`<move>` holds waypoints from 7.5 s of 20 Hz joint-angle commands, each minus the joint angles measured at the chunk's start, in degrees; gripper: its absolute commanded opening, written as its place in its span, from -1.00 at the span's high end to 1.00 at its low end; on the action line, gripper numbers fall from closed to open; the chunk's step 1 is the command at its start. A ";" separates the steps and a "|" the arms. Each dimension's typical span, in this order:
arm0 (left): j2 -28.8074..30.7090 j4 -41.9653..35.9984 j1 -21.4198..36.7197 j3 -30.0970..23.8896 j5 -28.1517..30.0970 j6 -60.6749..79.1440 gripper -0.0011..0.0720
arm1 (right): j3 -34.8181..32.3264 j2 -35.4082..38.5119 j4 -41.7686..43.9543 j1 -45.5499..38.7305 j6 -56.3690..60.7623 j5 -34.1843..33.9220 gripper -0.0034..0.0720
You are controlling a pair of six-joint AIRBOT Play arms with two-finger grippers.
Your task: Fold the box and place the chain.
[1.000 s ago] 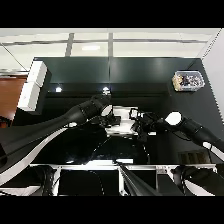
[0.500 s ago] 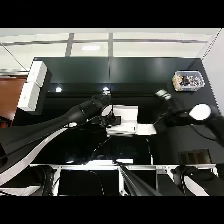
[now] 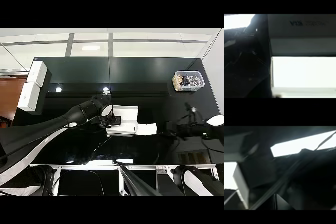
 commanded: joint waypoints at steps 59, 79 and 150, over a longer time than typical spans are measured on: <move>0.00 0.24 0.28 0.04 0.13 -0.02 0.90 | 32.46 -23.71 -32.70 54.38 60.70 -0.07 0.10; 0.00 0.24 0.39 0.04 0.02 0.00 0.90 | 32.48 -23.65 -31.52 53.90 59.60 -0.90 0.87; 0.00 0.26 0.52 0.04 0.13 0.00 0.90 | 82.42 -44.17 -38.47 -1.66 22.23 5.97 0.87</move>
